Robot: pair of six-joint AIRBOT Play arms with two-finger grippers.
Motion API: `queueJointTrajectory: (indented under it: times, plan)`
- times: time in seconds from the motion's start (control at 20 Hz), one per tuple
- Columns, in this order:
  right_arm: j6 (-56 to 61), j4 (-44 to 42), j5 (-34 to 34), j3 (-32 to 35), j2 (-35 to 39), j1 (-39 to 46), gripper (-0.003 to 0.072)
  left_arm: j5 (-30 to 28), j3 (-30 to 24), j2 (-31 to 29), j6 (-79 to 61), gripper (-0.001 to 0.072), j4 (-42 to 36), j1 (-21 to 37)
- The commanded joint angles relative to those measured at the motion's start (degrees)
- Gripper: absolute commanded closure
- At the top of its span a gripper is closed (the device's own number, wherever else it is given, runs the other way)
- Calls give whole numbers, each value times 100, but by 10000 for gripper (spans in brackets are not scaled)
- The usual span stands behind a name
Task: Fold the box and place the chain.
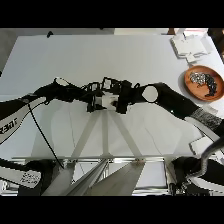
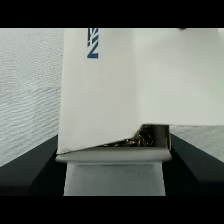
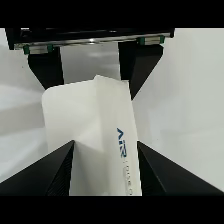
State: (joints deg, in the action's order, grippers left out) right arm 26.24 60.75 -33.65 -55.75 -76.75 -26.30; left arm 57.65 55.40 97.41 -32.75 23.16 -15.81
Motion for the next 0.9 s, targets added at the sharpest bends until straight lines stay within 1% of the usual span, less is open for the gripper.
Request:
queueJointTrajectory:
  times: [0.0,0.3,0.35,0.4,0.65,0.85]
  plan:
    - [-105,260,400,55,7,-24,248,0,0,0,-2,373,0,0]
    - [-103,356,466,138,-20,-24,254,0,0,0,-2,373,0,0]
    - [-103,358,466,188,-20,-24,262,0,0,0,-2,373,0,0]
    - [-101,358,461,251,-20,-24,293,0,0,0,-2,373,0,0]
    - [-76,358,492,509,-22,-24,293,0,0,0,-2,373,0,0]
    - [-76,356,841,514,-22,-24,294,0,0,0,-2,373,0,0]
